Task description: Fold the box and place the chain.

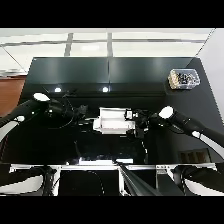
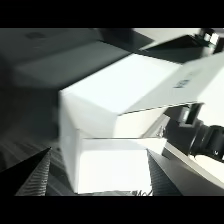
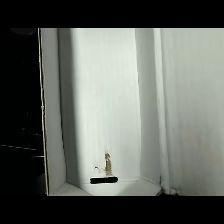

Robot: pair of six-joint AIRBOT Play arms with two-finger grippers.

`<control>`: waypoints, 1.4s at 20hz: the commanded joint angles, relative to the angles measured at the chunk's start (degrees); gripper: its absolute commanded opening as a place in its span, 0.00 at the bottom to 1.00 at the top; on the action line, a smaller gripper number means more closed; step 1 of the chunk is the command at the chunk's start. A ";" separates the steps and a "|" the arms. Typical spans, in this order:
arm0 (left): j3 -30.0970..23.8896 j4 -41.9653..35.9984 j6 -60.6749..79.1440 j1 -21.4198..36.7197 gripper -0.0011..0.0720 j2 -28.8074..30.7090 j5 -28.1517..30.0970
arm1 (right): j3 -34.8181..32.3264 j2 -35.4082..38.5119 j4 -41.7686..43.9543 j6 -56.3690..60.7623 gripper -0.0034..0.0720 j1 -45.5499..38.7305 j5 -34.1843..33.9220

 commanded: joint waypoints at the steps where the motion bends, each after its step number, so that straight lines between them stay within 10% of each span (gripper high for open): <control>1: 0.76 -0.96 1.55 -2.86 0.80 -0.02 -0.24 | 0.04 -0.04 0.02 0.02 0.35 0.04 0.00; 10: 1.03 -0.61 1.51 -5.81 0.77 0.00 2.40 | 0.04 -0.04 0.02 0.02 0.35 0.04 -0.02; 28: 12.59 26.16 -30.82 -18.38 0.76 0.09 7.13 | 0.04 -0.04 0.07 0.04 0.35 0.04 -0.07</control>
